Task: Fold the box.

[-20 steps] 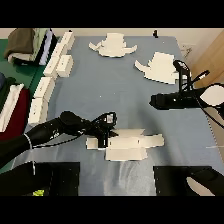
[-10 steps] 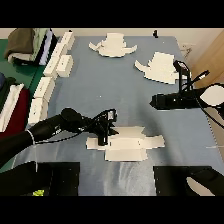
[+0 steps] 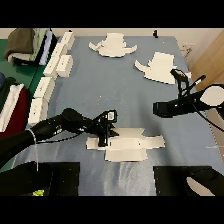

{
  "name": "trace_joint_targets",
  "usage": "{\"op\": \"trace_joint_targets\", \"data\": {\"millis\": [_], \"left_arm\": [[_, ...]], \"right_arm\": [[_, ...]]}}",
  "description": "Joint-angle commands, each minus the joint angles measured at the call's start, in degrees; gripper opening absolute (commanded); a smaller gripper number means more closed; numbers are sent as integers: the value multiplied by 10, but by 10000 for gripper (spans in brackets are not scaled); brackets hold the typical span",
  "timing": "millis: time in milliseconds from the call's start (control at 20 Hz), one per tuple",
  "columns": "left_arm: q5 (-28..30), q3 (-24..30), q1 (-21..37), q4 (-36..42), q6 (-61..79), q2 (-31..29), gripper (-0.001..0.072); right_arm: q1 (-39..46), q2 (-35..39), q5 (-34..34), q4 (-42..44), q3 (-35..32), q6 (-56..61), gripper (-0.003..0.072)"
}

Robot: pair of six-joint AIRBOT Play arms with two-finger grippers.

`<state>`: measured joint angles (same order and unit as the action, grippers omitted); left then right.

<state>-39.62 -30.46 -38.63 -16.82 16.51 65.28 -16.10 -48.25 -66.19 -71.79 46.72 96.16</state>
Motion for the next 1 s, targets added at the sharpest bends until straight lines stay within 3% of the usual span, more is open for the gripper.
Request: {"op": "trace_joint_targets", "data": {"millis": [0, 150, 250, 350, 400, 500, 600, 650, 800, 950], "left_arm": [[1, 0, 0, 0, 1, 0, 17], [0, 0, 0, 0, 1, 0, 17], [1, 0, 0, 0, 1, 0, 17], [1, 0, 0, 0, 1, 0, 17], [1, 0, 0, 0, 1, 0, 17], [1, 0, 0, 0, 1, 0, 17], [1, 0, 0, 0, 1, 0, 17], [1, 0, 0, 0, 1, 0, 17], [1, 0, 0, 0, 1, 0, 18], [1, 0, 0, 0, 1, 0, 17]], "right_arm": [[-1, 0, -106, -7, 0, 49, 3], [-52, 13, -177, 14, -25, 48, 3], [-136, 45, -158, 36, -71, 40, 3], [-237, 74, -97, 53, -117, -45, 20], [-287, 81, -66, 42, -135, -106, 123], [-381, 83, -5, -5, -164, -219, 444], [-455, 83, 64, -63, -188, -286, 679], [-483, 83, 89, -92, -198, -296, 715], [-526, 80, 110, -146, -217, -298, 714], [-546, 57, 173, -180, -244, -297, 713]]}}
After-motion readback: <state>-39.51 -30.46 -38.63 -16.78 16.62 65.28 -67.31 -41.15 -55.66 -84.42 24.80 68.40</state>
